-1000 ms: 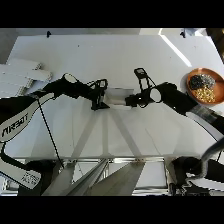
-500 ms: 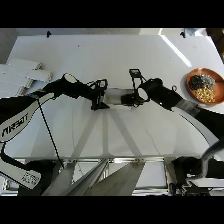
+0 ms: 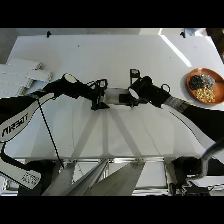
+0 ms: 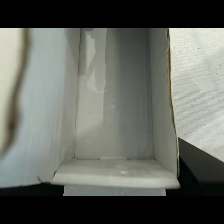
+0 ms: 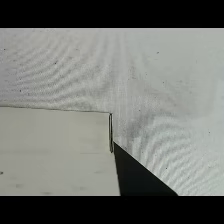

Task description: Fold the box and place the chain.

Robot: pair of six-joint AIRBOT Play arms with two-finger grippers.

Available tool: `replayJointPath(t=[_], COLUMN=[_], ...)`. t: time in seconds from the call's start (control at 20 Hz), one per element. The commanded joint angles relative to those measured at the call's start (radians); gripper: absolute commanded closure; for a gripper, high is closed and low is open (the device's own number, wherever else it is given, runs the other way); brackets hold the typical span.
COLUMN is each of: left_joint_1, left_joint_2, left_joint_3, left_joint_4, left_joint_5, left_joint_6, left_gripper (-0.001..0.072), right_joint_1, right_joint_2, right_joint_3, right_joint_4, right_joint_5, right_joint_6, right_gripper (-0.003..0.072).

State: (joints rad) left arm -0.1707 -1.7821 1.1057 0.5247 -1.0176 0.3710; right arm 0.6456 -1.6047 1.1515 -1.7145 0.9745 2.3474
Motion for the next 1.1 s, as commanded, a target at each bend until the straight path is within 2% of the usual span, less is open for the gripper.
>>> replayJointPath(t=[0.0,0.05,0.1,0.15,0.4,0.5,0.7,0.8,1.05], left_joint_1=[0.001,0.001,0.001,0.001,0.001,0.001,0.001,0.001,0.001], left_joint_2=[0.001,0.001,0.001,0.001,0.001,0.001,0.001,0.001,0.001], left_joint_3=[0.000,0.000,0.000,0.000,0.000,0.000,0.000,0.000,0.000], left_joint_4=[0.002,0.001,0.002,0.002,0.002,0.002,0.001,0.002,0.002], left_joint_5=[0.000,0.000,0.000,0.000,0.000,0.000,0.000,0.000,0.000], left_joint_6=[0.003,0.003,0.003,0.003,0.003,0.003,0.003,0.003,0.003], left_gripper=[0.0363,0.0363,0.0363,0.0363,0.0363,0.0363,0.0363,0.0363,0.0363], right_joint_1=[0.002,0.002,0.002,0.002,0.001,0.000,-0.046,-0.095,-0.332], right_joint_2=[-0.006,-0.005,-0.001,0.007,0.119,0.175,0.292,0.347,0.425], right_joint_3=[0.004,0.004,0.004,0.004,0.004,0.004,0.004,0.004,0.003], right_joint_4=[-0.006,0.002,0.010,0.010,-0.023,-0.084,-0.237,-0.314,-0.354], right_joint_5=[-0.027,-0.026,-0.023,-0.023,0.015,0.094,0.340,0.402,0.343], right_joint_6=[0.028,0.028,0.027,0.027,0.026,-0.023,-0.324,-0.412,-0.537], right_gripper=[0.0672,0.0587,0.0446,0.0376,0.0375,0.0375,0.0375,0.0375,0.0373])
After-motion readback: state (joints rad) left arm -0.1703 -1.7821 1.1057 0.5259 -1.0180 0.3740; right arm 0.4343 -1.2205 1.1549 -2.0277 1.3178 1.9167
